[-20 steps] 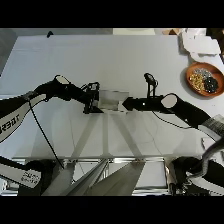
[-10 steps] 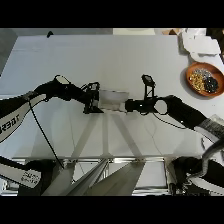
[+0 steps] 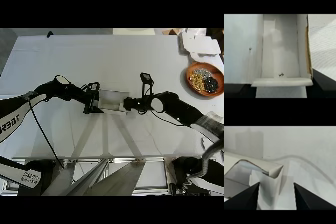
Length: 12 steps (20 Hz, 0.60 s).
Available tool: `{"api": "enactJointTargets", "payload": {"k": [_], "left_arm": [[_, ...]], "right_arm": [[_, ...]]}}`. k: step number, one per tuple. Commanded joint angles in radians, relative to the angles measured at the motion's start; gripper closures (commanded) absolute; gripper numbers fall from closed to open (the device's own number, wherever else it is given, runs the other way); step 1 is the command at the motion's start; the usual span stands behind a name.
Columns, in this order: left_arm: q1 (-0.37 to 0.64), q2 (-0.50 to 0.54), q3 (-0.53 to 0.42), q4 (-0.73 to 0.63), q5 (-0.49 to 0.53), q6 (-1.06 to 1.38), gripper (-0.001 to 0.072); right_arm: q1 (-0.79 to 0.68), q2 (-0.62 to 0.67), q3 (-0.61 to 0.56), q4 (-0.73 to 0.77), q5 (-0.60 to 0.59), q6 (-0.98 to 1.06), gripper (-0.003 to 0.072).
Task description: Fold the box and place the chain.
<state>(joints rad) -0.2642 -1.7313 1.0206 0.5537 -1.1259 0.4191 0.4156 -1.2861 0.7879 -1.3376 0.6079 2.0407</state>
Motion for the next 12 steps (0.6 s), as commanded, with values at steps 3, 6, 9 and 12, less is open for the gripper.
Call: {"api": "enactJointTargets", "payload": {"k": [3,6,9,12], "left_arm": [[0.0,0.0,0.0,0.0,0.0,0.0,0.0432],[0.0,0.0,0.0,0.0,0.0,0.0,0.0432],[0.0,0.0,0.0,0.0,0.0,0.0,0.0432],[0.0,0.0,0.0,0.0,0.0,0.0,0.0432]], "right_arm": [[0.061,-0.057,0.053,-0.006,0.003,0.031,0.023],[0.074,-0.092,0.09,-0.015,0.008,0.031,0.0232],[0.082,-0.1,0.095,-0.094,0.032,0.089,0.0277],[0.082,-0.1,0.095,-0.226,0.07,0.259,0.0292]]}}
